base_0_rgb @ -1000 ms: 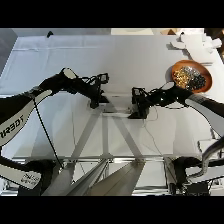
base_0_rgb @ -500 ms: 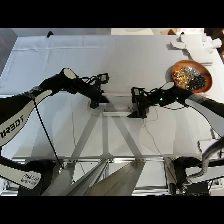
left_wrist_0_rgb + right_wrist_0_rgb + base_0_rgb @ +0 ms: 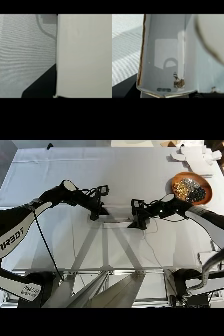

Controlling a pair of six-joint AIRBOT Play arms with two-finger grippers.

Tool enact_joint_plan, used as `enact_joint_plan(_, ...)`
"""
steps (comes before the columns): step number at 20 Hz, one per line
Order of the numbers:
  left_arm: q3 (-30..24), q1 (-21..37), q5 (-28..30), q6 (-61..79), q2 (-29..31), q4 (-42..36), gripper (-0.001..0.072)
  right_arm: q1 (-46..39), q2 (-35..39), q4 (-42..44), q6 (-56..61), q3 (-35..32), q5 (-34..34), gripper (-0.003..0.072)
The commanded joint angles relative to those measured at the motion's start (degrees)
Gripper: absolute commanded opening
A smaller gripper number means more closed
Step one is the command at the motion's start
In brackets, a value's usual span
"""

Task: Fold the box and place the chain.

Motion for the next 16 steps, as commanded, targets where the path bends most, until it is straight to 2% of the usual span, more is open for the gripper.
enact_joint_plan(1, 0.00, 0.00, 0.04, 0.04, -0.02, 0.00, 0.0006, 0.00, 0.00, 0.07, 0.00, 0.02, 0.55, 0.0398)
enact_joint_plan(16, 0.00, -0.02, 0.46, 0.04, -0.02, -0.44, 0.0015, 0.00, 0.00, 0.09, 0.00, 0.00, 0.61, 0.0398)
